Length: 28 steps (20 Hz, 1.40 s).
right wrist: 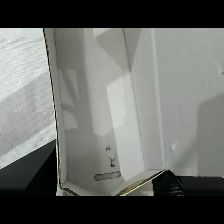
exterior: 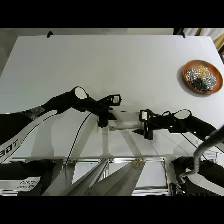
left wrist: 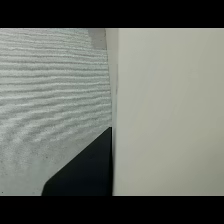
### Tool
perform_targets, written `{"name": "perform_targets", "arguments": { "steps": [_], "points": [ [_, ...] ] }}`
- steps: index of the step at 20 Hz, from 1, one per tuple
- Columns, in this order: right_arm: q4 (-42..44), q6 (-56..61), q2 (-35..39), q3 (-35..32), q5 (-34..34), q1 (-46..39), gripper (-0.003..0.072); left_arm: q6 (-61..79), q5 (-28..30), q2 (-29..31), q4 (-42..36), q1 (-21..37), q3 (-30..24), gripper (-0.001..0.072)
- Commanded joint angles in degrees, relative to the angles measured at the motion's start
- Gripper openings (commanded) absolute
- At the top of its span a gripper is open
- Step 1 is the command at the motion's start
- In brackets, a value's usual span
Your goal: Fold the box and place the chain.
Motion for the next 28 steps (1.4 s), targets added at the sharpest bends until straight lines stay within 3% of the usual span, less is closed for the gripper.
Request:
{"name": "perform_targets", "arguments": {
  "steps": [1,4,5,7,13,20,25,28],
  "points": [
    [0.02,0.04,-0.04,0.0,0.02,0.02,0.0407,0.02,0.0,0.04,0.02,0.04,0.07,0.001],
    [0.02,0.02,-0.04,0.0,0.02,0.04,0.0407,-0.79,-0.24,0.07,0.02,0.04,0.07,0.0012],
    [0.04,0.04,-0.04,0.0,0.02,0.02,0.0407,-0.79,-0.44,0.15,0.02,0.07,0.07,0.0046],
    [0.02,0.02,-0.04,0.0,0.02,0.04,0.0407,-0.79,-0.39,0.76,0.55,0.2,0.07,0.0312],
    [0.04,0.04,-0.04,0.0,0.02,0.02,0.0407,-1.44,-0.39,5.55,5.38,0.24,0.07,0.0352],
    [0.04,0.04,-0.04,0.0,0.02,0.02,0.0407,-15.52,-1.31,17.42,23.65,0.26,0.07,0.0354],
    [0.04,0.04,-0.04,0.0,0.02,0.02,0.0407,-18.71,-5.33,28.61,25.24,0.02,0.07,0.0335],
    [0.02,0.02,-0.04,0.0,0.0,0.04,0.0407,-19.91,-13.18,30.62,23.12,-1.4,0.07,0.0044]
  ]
}}
